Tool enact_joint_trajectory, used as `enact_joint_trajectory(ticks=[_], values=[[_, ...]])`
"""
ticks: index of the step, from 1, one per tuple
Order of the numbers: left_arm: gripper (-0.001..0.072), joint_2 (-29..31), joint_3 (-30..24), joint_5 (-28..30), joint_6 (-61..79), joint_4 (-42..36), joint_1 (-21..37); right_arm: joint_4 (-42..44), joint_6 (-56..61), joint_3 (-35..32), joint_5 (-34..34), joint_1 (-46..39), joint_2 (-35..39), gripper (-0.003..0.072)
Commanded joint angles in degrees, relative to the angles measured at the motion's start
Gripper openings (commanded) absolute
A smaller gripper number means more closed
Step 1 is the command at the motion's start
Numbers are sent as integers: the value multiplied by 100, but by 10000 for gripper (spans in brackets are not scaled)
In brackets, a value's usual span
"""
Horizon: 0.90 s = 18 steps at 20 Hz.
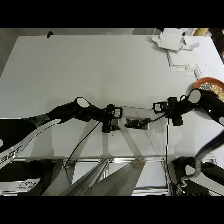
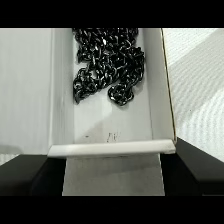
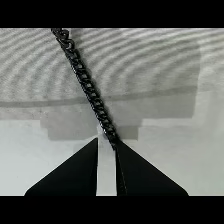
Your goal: Fold the box and place the chain.
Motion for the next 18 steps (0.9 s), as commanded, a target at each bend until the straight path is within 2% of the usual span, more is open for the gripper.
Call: enact_joint_trajectory(ticks=[1, 2, 3, 4, 9, 13, 15, 18], values=[[504, 0, 2, 2, 2, 0, 0, -9, -70, -7, -17, -4, -184, 110], [504, 0, 2, 0, 2, 2, 0, 4, -68, -7, -15, -4, -199, 100], [504, 0, 2, 0, 2, 2, 0, 7, -52, -7, 22, -4, -192, 39], [504, 0, 2, 2, 2, 2, 0, 2, -22, -7, 107, -4, -157, 22], [504, 0, 2, 0, 0, 2, 0, 15, 446, -7, 501, -4, 772, 22], [504, 0, 2, 2, 2, 2, 2, 688, 577, -9, 1167, -2, 1703, 22], [504, 0, 2, 0, 2, 2, 0, 922, 525, -22, 1102, -2, 2002, 22], [504, 0, 2, 2, 2, 2, 0, 767, 531, -83, 713, -4, 1947, 24]])
